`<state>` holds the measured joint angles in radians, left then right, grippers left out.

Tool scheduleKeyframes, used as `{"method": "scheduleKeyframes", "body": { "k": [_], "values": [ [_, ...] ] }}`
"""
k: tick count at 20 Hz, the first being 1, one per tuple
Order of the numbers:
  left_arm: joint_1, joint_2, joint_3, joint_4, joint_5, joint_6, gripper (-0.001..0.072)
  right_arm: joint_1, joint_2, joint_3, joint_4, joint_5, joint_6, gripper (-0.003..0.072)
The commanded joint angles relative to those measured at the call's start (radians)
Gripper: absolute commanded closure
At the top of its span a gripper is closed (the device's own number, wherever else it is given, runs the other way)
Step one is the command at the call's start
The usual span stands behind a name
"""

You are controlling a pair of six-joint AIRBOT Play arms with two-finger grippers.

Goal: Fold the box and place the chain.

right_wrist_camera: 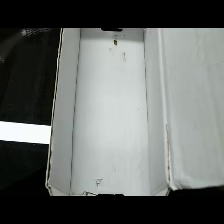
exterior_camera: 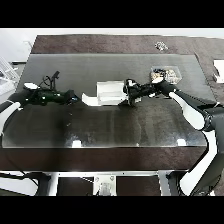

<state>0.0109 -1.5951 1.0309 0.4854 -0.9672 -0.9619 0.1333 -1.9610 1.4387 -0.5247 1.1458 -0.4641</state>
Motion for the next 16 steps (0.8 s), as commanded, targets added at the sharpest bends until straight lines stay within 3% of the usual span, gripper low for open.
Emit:
{"method": "scheduleKeyframes", "body": {
  "k": [1,11,12,13,14,16],
  "values": [
    [-0.053,-0.032,0.0,-0.031,0.04,-0.064,0.0687,0.001,-0.001,0.0,0.0,0.0,0.0,0.0109],
    [-0.092,-0.062,0.043,-0.081,0.031,-0.077,0.0686,0.001,-0.001,0.0,0.0,0.0,0.0,0.0109],
    [-0.092,-0.062,0.043,-0.102,0.027,-0.067,0.061,0.001,-0.001,0.0,0.0,0.0,0.0,0.0109],
    [-0.092,-0.062,0.043,-0.114,0.026,-0.047,0.0385,0.001,-0.001,0.0,0.0,0.0,0.0,0.0109],
    [-0.092,-0.062,0.043,-0.131,0.023,-0.03,0.0341,0.001,-0.001,0.0,0.0,0.0,0.0,0.0109],
    [-0.092,-0.062,0.043,-0.143,0.019,-0.028,0.0342,0.001,-0.001,0.0,0.0,0.0,0.0,0.0109]
  ]
}}
